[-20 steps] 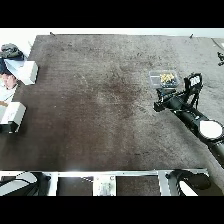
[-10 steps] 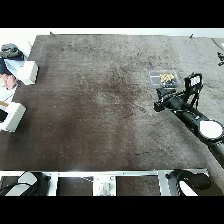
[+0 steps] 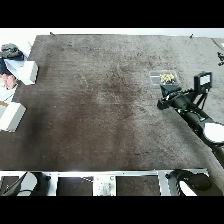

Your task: Fold the box and place the chain.

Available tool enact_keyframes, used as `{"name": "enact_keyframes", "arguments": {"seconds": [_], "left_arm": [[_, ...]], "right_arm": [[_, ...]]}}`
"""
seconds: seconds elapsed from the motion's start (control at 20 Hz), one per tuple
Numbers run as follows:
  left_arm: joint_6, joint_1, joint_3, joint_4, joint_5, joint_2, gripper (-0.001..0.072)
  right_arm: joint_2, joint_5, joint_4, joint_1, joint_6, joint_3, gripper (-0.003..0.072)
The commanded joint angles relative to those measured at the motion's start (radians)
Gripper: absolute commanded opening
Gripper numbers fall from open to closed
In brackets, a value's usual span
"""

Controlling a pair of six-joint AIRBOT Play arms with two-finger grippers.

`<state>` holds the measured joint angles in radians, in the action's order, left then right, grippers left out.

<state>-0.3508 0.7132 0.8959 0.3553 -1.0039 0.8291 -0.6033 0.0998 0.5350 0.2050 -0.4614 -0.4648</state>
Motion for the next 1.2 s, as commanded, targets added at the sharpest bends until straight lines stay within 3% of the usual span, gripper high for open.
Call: {"name": "enact_keyframes", "arguments": {"seconds": [0.0, 0.15, 0.4, 0.55, 0.75, 1.0, 1.15], "left_arm": [[0.053, -0.188, -0.018, -0.072, 0.257, -0.180, 0.0004], [0.115, -0.388, -0.122, -0.072, 0.400, -0.315, 0.0004], [0.151, -0.700, -0.399, -0.070, 0.835, -0.502, 0.0004], [0.151, -0.839, -0.560, -0.070, 1.008, -0.524, 0.0004], [0.163, -0.933, -0.673, -0.070, 1.254, -0.523, 0.0004], [0.168, -0.932, -0.703, -0.070, 1.166, -0.523, 0.0005], [0.167, -0.932, -0.703, -0.071, 1.182, -0.523, 0.0005]], "right_arm": [[0.064, -0.090, 0.004, 0.000, -0.014, 0.002, 0.0010], [0.077, -0.095, 0.004, -0.001, -0.014, 0.002, 0.0010], [0.077, -0.096, 0.004, 0.000, -0.014, 0.002, 0.0010], [0.077, -0.097, 0.004, 0.000, -0.014, 0.002, 0.0010], [0.077, -0.101, 0.004, 0.000, -0.014, 0.002, 0.0010], [0.077, -0.101, 0.004, 0.000, -0.014, 0.002, 0.0009], [0.077, -0.101, 0.004, 0.000, -0.014, 0.002, 0.0010]]}}
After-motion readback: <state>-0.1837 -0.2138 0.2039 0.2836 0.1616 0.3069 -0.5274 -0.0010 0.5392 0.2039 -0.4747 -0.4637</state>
